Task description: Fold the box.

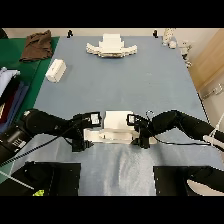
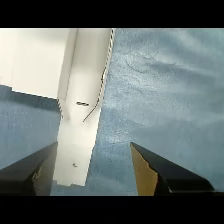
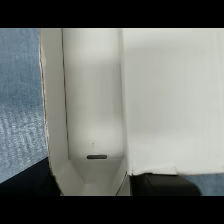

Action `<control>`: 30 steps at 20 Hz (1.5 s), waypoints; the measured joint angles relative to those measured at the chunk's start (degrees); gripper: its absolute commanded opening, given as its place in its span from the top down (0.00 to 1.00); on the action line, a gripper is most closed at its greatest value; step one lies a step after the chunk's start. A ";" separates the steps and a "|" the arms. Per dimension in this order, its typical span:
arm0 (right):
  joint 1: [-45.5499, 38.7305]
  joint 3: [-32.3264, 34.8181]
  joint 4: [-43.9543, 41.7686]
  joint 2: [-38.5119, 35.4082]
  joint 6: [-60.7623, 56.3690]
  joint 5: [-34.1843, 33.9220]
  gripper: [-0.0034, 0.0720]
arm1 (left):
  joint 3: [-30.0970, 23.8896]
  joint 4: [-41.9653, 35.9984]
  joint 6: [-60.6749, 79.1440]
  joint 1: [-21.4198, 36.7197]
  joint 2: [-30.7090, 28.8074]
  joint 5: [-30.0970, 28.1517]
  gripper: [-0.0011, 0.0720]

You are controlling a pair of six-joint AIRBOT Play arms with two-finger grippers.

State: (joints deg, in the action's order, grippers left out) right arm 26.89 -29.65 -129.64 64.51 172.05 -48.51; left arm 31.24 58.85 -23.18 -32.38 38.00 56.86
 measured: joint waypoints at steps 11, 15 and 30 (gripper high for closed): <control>0.00 0.00 0.00 0.00 -0.02 0.00 0.23 | -4.96 -10.86 19.41 0.28 13.75 -17.53 0.17; 0.00 0.00 0.00 0.00 0.00 0.00 0.23 | -5.01 -12.70 21.75 0.28 16.20 -19.78 0.84; 0.00 0.00 0.00 0.00 0.02 -0.02 0.23 | -4.81 -25.62 31.10 -1.51 19.10 -20.37 0.84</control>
